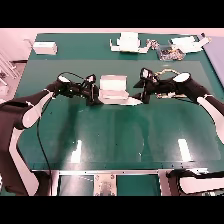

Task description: Fold the box and place the chain.

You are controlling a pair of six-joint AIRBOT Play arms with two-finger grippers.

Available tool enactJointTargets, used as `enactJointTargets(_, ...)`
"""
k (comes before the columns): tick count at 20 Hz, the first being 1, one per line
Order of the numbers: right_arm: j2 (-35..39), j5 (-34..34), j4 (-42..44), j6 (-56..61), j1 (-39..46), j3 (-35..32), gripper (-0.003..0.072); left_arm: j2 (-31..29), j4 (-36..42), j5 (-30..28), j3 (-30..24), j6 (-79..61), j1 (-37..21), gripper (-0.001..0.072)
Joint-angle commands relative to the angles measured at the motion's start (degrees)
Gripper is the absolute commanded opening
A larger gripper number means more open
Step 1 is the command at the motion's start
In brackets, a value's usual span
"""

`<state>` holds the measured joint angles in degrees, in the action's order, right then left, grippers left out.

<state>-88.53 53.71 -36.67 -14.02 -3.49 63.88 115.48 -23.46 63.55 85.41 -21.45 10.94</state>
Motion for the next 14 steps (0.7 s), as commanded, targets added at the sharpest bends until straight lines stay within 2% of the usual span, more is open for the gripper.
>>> enactJointTargets(1,-1.8,-0.2,0.5,-5.5,0.0,-2.4,0.0563,0.0,0.0,0.1,0.0,0.0,0.0,0.0338)
enactJointTargets(7,-4.4,-0.3,9.9,-13.6,0.0,-2.3,0.0553,0.0,0.0,0.1,0.0,0.0,0.0,0.0338)
enactJointTargets(9,-5.1,-0.3,12.3,-16.0,0.0,-2.2,0.0423,0.0,0.0,0.1,0.0,0.0,0.0,0.0338)
enactJointTargets(14,-7.2,-0.2,13.4,-17.1,-1.9,-1.9,0.0346,0.0,0.0,0.1,0.0,0.0,0.0,0.0338)
